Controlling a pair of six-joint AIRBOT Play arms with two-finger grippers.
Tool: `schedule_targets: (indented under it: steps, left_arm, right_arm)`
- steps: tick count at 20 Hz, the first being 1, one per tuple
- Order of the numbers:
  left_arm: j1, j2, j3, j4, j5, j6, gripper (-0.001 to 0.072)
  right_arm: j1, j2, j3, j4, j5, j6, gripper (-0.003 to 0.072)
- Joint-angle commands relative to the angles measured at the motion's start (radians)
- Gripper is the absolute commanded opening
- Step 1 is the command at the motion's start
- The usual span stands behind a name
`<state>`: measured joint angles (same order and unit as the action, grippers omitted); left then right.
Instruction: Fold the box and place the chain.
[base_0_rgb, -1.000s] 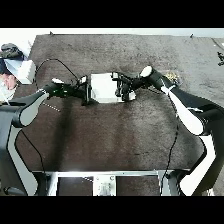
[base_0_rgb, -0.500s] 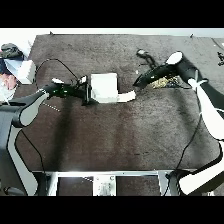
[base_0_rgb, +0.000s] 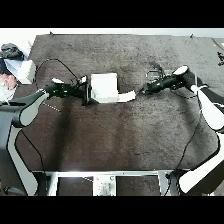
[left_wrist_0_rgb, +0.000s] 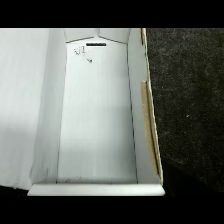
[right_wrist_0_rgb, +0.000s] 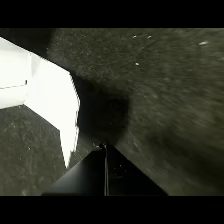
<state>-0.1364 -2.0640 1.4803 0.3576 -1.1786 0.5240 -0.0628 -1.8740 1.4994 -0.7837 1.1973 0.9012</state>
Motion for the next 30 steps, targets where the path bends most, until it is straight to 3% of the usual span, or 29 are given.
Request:
schedule_targets:
  steps: [1,7,10,11,12,13,18,22,30]
  left_arm:
    - [0.0,0.0,0.0,0.0,0.0,0.0,0.0338]
    - [0.0,0.0,0.0,0.0,0.0,0.0,0.0338]
    - [0.0,0.0,0.0,0.0,0.0,0.0,0.0338]
    - [0.0,0.0,0.0,0.0,0.0,0.0,0.0338]
    - [0.0,0.0,0.0,0.0,0.0,0.0,0.0337]
    - [0.0,0.0,0.0,0.0,0.0,0.0,0.0338]
    - [0.0,0.0,0.0,0.0,0.0,0.0,0.0338]
    - [0.0,0.0,0.0,0.0,0.0,0.0,0.0338]
    - [0.0,0.0,0.0,0.0,0.0,0.0,0.0338]
  right_arm:
    - [0.042,-0.057,-0.011,0.066,-0.007,0.009,0.0017]
    - [0.131,-0.063,-0.01,0.196,0.055,-0.072,0.0018]
    - [0.145,0.003,-0.01,0.19,0.01,-0.07,0.0027]
    - [0.149,0.017,-0.01,0.19,-0.011,-0.054,0.0141]
    - [0.155,0.021,-0.009,0.19,-0.015,-0.047,0.0416]
    - [0.163,0.02,-0.004,0.185,-0.016,-0.045,0.0454]
    - [0.208,0.017,0.008,0.17,-0.042,0.026,0.0456]
    - [0.248,-0.003,0.074,0.028,-0.026,0.154,0.0457]
    - [0.325,-0.021,0.147,-0.03,-0.042,0.243,0.0456]
